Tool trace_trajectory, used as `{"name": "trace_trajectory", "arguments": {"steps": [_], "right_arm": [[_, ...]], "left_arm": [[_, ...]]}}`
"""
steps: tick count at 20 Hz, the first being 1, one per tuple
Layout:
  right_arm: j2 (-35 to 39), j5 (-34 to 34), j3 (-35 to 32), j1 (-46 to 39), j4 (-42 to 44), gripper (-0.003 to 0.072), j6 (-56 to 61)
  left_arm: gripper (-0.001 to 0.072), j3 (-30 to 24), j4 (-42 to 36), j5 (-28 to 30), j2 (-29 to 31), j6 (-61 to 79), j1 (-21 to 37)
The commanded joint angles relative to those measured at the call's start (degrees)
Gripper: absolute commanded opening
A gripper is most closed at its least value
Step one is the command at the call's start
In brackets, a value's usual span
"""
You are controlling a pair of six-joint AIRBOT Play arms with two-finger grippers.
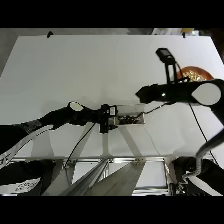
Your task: Fold the box and place the chain.
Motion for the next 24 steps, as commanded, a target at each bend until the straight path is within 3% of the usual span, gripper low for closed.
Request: {"name": "trace_trajectory", "arguments": {"steps": [1, 4, 6, 7, 13, 24], "right_arm": [[-1.95, 4.35, 1.27, -8.72, -8.39, 0.0183, -0.22], [-7.30, 8.48, 0.26, -13.99, -13.22, 0.0208, -0.22], [-10.78, 9.18, -1.70, -15.43, -13.92, 0.0372, -0.26], [-12.41, 9.03, -2.71, -15.56, -14.73, 0.0412, -0.26], [-19.58, 7.19, -4.37, -15.56, -17.66, 0.0412, -0.24], [-22.43, 1.75, -4.44, -15.56, -17.66, 0.0409, 0.44]], "left_arm": [[0.0170, 0.00, 0.02, 0.02, 0.00, 0.02, 0.02], [0.0170, 0.00, 0.02, 0.02, 0.00, 0.02, 0.02], [0.0170, 0.00, 0.02, 0.02, 0.00, 0.02, 0.02], [0.0170, 0.00, 0.02, 0.02, 0.00, 0.02, 0.02], [0.0170, 0.00, 0.02, 0.02, 0.00, 0.02, 0.02], [0.0170, 0.00, 0.02, 0.02, 0.00, 0.02, 0.02]]}}
